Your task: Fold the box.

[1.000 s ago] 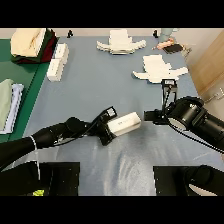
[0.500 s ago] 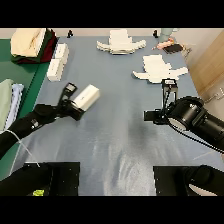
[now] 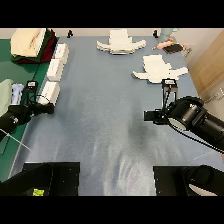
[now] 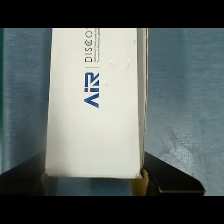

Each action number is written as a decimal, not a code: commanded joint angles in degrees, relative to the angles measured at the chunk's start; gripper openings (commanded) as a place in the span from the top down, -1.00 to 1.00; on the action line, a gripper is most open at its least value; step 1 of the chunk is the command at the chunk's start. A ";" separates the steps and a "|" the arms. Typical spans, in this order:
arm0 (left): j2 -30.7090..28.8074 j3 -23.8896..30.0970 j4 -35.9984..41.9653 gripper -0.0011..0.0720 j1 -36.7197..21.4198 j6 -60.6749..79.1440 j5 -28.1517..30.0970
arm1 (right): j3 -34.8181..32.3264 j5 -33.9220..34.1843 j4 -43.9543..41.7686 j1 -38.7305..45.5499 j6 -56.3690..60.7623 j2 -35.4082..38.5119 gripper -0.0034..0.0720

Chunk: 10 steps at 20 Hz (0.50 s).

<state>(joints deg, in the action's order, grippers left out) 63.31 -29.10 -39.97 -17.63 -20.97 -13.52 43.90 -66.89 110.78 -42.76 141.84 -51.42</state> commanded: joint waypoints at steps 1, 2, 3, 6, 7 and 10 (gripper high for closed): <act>5.18 -3.98 -0.31 -0.31 -1.33 -0.31 1.36 | 0.07 0.00 -0.24 0.04 0.24 -0.04 0.90; 6.91 -5.53 -0.31 -0.31 -1.16 -0.28 1.38 | 0.07 0.00 -0.26 0.04 0.24 -0.04 0.90; 8.41 -7.02 -0.28 -0.31 -0.96 -0.31 1.42 | 0.07 0.00 -0.26 0.04 0.24 -0.04 0.90; 11.34 -10.58 0.02 -0.31 -0.26 -0.33 1.36 | 0.07 0.04 -0.28 0.04 0.24 -0.04 0.90; 11.39 -10.80 0.15 -0.31 -0.22 -0.33 1.36 | 0.07 0.07 -0.35 0.02 0.24 -0.04 0.90; 11.34 -10.71 0.61 -0.31 -0.20 -2.16 0.48 | 0.07 0.81 -0.22 0.04 0.22 -0.04 0.90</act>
